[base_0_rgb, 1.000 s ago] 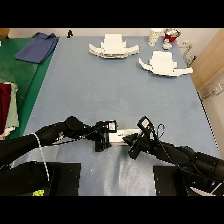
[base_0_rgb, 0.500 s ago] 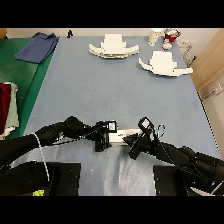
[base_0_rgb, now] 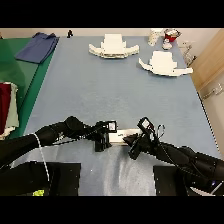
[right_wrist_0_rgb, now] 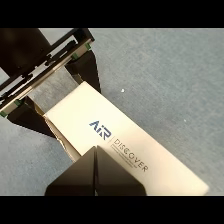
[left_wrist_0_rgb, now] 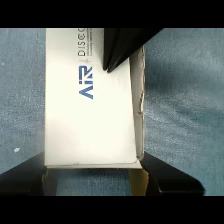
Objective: Fold the box.
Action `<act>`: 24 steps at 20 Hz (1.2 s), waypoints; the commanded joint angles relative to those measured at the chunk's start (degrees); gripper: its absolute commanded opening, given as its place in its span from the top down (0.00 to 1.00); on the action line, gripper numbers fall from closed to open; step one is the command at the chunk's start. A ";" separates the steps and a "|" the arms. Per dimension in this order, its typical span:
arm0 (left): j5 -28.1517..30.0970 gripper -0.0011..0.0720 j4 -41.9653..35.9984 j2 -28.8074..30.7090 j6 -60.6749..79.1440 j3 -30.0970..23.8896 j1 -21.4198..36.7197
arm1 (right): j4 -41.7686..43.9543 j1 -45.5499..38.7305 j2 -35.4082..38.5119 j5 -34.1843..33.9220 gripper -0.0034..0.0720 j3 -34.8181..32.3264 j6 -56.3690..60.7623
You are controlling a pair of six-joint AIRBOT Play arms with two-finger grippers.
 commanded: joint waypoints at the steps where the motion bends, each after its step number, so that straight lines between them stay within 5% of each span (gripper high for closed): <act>1: 0.00 0.28 0.00 0.00 0.00 0.04 0.04 | -0.57 -0.07 1.46 0.37 0.93 1.22 0.00; 10: 0.00 0.28 0.00 0.00 0.00 0.04 0.04 | -10.27 -9.84 1.49 -6.56 0.93 11.45 0.26; 12: 0.00 0.28 0.00 0.00 0.00 0.04 0.04 | -14.56 -17.86 -2.86 -14.69 0.93 17.51 4.90; 17: 0.00 0.28 0.00 0.00 0.00 0.04 0.04 | -49.00 -32.72 -20.24 -46.82 0.93 41.94 42.97; 19: 0.00 0.28 0.00 0.00 0.00 0.04 0.04 | -55.71 -35.74 -26.47 -58.84 0.93 50.14 51.76; 24: 0.00 0.28 -0.09 0.04 -1.16 0.09 0.04 | -52.59 -37.13 -30.82 -59.78 0.93 54.05 52.59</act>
